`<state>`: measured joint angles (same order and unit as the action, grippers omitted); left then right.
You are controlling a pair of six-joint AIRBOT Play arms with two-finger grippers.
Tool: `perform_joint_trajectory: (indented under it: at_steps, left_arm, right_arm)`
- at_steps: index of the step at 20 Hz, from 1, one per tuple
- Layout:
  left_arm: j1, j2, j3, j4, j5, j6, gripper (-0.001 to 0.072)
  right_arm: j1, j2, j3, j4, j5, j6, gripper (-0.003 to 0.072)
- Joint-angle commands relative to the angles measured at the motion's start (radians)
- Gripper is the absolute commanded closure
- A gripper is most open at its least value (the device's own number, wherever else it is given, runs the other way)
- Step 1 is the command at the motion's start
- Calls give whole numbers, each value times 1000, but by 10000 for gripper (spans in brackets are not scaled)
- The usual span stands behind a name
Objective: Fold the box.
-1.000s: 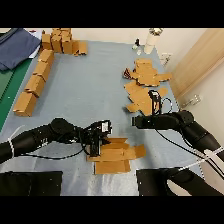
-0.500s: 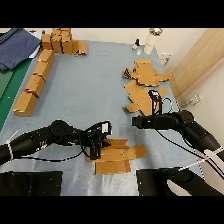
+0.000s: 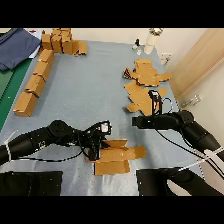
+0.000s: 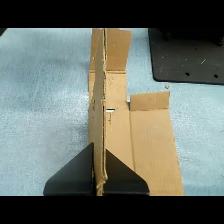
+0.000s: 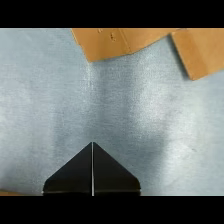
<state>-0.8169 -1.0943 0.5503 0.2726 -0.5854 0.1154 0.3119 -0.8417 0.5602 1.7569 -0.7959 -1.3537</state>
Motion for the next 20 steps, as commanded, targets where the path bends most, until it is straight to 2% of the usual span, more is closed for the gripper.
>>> perform_joint_trajectory:
  at_steps: [1, 4, 8, 11, 14, 16, 18, 20]
  left_arm:
    - [0, 1, 1, -3, -1, -4, 697]
    - [0, 1, 1, -3, 2, -4, 698]
    - [0, 1, 1, -3, 1, -4, 698]
    - [0, 1, 1, -3, 1, -4, 698]
    - [0, 1, 1, -3, 1, -4, 698]
    - [0, 1, 1, -3, 0, -4, 698]
    - [0, 1, 1, -3, 0, -4, 698]
    - [0, 1, 2, -3, 1, -4, 698]
  right_arm:
    - [8, 4, 1, 5, -74, -16, 683]
    - [47, 72, 1, 12, -250, -3, 684]
    - [243, 314, -3, 57, -455, 149, 684]
    - [475, 465, -32, 64, -497, 237, 684]
    - [740, 492, -91, 34, -513, 161, 684]
    - [936, 462, -121, -114, -492, 152, 684]
    - [1123, 407, -124, -377, -455, 154, 684]
    - [1254, 341, -125, -553, -345, 156, 681]
